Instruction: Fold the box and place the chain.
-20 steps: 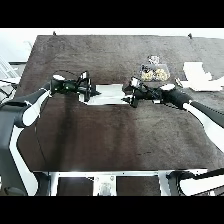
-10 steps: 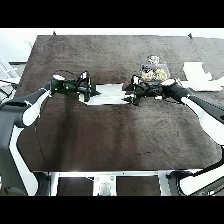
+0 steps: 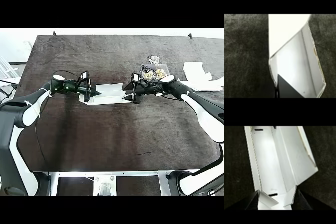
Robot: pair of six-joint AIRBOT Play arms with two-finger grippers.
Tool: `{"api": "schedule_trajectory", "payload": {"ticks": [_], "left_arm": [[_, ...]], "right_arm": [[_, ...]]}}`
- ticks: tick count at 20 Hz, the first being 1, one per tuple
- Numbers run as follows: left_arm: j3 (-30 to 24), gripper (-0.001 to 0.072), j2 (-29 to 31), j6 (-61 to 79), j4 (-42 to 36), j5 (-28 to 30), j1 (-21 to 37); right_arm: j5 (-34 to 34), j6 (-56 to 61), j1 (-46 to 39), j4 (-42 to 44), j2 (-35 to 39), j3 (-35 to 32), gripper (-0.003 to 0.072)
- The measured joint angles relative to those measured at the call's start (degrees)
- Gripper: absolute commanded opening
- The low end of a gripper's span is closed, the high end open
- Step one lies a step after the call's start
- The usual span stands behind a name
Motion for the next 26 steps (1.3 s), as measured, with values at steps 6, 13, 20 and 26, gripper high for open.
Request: {"api": "schedule_trajectory", "payload": {"ticks": [6, 13, 20, 26], "left_arm": [[0.0, 0.0021, 0.0, 0.0, 0.0, 0.0, 0.0], [0.0, 0.0021, 0.0, 0.0, 0.0, 0.0, 0.0], [0.0, 0.0021, 0.0, 0.0, 0.0, 0.0, 0.0], [0.0, 0.0021, 0.0, 0.0, 0.0, -0.1, 0.0]], "right_arm": [[0.3, 1.1, 0.3, 0.3, -0.7, 0.3, 0.058], [0.8, 0.8, 0.3, 0.3, -4.7, 3.1, 0.0624], [5.8, 0.0, 0.3, 0.3, -7.9, 6.6, 0.0642], [8.0, -0.5, 0.3, 0.9, -9.8, 7.3, 0.0643]]}}
